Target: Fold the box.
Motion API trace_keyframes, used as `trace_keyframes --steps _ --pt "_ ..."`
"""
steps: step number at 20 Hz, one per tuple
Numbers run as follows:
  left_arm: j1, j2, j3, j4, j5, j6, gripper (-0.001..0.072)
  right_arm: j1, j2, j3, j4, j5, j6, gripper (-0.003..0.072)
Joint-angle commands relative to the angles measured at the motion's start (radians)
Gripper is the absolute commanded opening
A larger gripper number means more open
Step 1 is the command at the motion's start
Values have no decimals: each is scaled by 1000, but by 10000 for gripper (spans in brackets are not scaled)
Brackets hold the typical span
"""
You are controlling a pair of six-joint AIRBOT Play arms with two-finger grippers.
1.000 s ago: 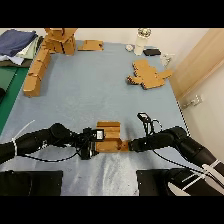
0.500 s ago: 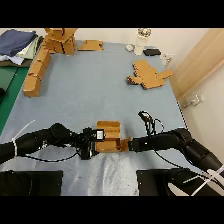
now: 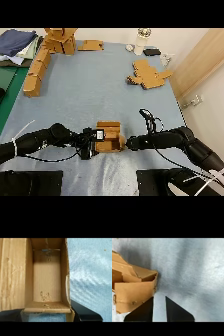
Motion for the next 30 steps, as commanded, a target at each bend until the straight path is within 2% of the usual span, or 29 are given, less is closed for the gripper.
trace_keyframes --steps 1,2,9,12,15,18,21,26,30 --pt "0 0 1 0 0 0 507 0 0 30 16 1 -1 342" --pt "0 0 1 0 0 0 507 1 -2 31 29 1 -1 444" --pt "0 0 1 0 0 0 507 4 -80 57 115 4 -72 444" --pt "0 0 1 0 0 0 507 72 -157 101 102 -4 -38 441" --pt "0 0 1 0 0 0 507 166 -259 204 -38 -38 116 439" --pt "0 0 1 0 0 0 507 267 -367 313 -278 -160 353 439" --pt "0 0 1 0 0 0 507 357 -476 405 -417 -253 518 439" --pt "0 0 1 0 0 0 507 422 -624 481 -439 -268 599 439" --pt "0 0 1 0 0 0 507 423 -658 482 -439 -266 631 438"
